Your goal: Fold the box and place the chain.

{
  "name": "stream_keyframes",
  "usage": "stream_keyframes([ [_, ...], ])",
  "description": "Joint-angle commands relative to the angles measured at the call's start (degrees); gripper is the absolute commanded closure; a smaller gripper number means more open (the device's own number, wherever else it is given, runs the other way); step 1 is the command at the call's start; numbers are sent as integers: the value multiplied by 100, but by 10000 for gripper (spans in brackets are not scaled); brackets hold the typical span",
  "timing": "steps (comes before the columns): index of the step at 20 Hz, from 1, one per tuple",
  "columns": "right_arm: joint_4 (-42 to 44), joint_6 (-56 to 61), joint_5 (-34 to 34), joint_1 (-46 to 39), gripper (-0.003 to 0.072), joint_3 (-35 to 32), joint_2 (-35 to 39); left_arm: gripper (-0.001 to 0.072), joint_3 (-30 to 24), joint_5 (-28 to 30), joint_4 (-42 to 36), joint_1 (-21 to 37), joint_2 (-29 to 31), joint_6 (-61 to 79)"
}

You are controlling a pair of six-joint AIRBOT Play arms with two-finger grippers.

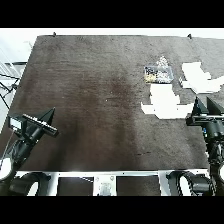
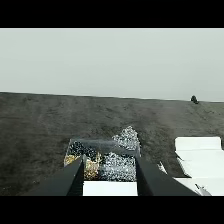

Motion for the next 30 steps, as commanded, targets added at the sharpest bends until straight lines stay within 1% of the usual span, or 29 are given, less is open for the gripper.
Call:
stream_keyframes([
  [1, 0, 2, -22, 2, 297, -2, 2, 693, -2, -2, 2, 0, 4, 0],
  [4, 22, 70, 46, 2, 293, 4, 2, 693, -2, 0, 2, 0, 4, 0],
  [6, 17, 68, 44, 2, 150, 61, 0, 693, -2, 0, 2, 0, 4, 0],
  [8, 20, 116, 39, -4, 181, 203, -144, 693, -2, 0, 2, 0, 4, 0],
  [9, 17, 184, 39, -13, 196, 356, -382, 693, -2, 2, 2, 0, 4, 0],
  [11, 20, 389, 42, -122, 203, 769, -1132, 693, -2, 0, 2, 0, 4, 0],
  [13, 15, 476, 136, -367, 204, 1338, -2153, 693, -2, 0, 2, 0, 4, 0],
  [14, 15, 479, 407, -584, 203, 1685, -2717, 693, -2, 0, 2, 0, 4, 0],
  [16, 2, 564, 1397, -1235, 203, 2420, -3821, 693, -2, 0, 2, 0, 4, 0],
  [17, -125, 793, 2131, -1694, 202, 2839, -4367, 693, -2, 0, 2, 0, 4, 0],
  [18, -365, 1032, 2804, -2149, 202, 3230, -4815, 693, -2, -2, 2, 0, 4, 0],
  [20, -1027, 1482, 3926, -3018, 195, 4015, -5541, 693, -2, 0, 2, 0, 4, 0],
  [22, -1709, 2006, 4732, -3746, 186, 4824, -6172, 693, -2, 0, 2, 0, 4, 0],
  [23, -1945, 2140, 5176, -4041, 162, 5265, -6533, 693, -2, 0, 2, 0, 4, 0],
  [24, -2055, 2146, 5622, -4247, 159, 5672, -6896, 693, -2, 0, 2, 0, 4, 0],
  [25, -2138, 2140, 6120, -4395, 127, 6109, -7311, 693, -2, 0, 2, 0, 4, 0],
  [27, -2518, 2059, 6972, -4426, 106, 6885, -8113, 693, -2, 0, 2, 0, 4, 0],
  [28, -2754, 2111, 7342, -4389, 52, 7204, -8480, 693, -2, 0, 2, 0, 4, 0],
  [30, -2898, 2214, 7860, -4321, 51, 7713, -9171, 693, -2, -2, 2, 0, 4, 0],
])
